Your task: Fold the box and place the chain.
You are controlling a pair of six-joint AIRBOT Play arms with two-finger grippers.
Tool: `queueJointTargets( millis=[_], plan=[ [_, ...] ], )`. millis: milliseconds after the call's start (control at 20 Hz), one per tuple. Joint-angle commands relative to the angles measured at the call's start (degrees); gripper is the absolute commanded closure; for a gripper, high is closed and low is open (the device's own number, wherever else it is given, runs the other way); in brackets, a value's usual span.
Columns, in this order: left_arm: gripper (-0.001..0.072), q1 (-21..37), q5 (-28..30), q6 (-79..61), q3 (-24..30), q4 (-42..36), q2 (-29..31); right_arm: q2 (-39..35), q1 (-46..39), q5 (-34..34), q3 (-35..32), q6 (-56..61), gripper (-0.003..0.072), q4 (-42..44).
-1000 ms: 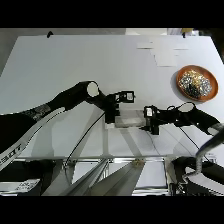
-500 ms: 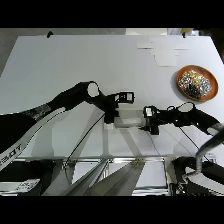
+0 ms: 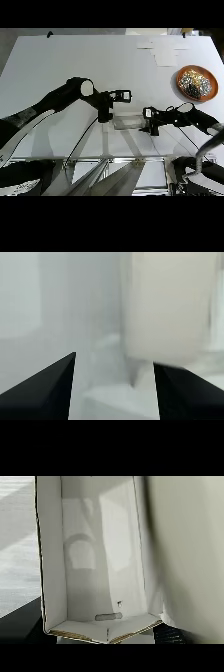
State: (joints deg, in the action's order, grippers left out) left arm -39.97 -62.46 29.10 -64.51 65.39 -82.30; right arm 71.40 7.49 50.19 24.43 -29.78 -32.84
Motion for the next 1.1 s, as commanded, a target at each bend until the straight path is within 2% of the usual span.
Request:
queueJointTargets(
  millis=[0,50,100,200,250,350,500,600,750,850,1050],
  plan=[
    [0.018,0.0,-4.5,7.6,-0.1,7.0,5.4,0.0,0.0,0.2,0.0,-0.1,0.023,-0.2],
    [0.0214,-0.1,-5.4,9.9,-0.1,8.0,6.7,0.0,0.0,0.2,0.0,-0.1,0.023,-0.2],
    [0.0309,-0.2,-6.4,11.8,-0.1,7.8,7.9,0.0,0.0,0.2,0.0,-0.1,0.023,-0.2],
    [0.0615,-0.4,-8.8,13.6,-0.1,4.7,9.3,0.0,0.0,0.2,0.0,-0.1,0.023,-0.2],
    [0.0708,-1.2,-10.2,13.3,0.0,2.8,9.4,0.0,0.0,0.2,0.0,-0.1,0.023,-0.2],
    [0.0708,-4.5,-9.9,13.4,0.0,0.7,8.8,0.0,0.0,0.2,0.0,-0.1,0.023,-0.2],
    [0.0708,-8.8,-5.2,13.4,0.1,-1.8,7.1,0.0,0.0,0.2,0.0,-0.1,0.023,-0.2],
    [0.0708,-9.0,2.0,13.4,0.1,-4.8,5.6,0.0,0.0,0.2,0.0,-0.1,0.023,-0.2],
    [0.0708,-8.7,17.2,16.8,0.1,-5.2,2.9,0.0,0.0,0.2,0.0,-0.1,0.023,-0.2],
    [0.0708,-8.2,23.6,20.7,0.1,-5.2,0.5,0.0,0.0,0.2,0.0,-0.1,0.023,-0.2],
    [0.0708,-7.8,25.8,24.2,0.1,-5.4,-5.0,0.0,0.0,0.2,0.0,-0.1,0.023,-0.2]
  ],
)
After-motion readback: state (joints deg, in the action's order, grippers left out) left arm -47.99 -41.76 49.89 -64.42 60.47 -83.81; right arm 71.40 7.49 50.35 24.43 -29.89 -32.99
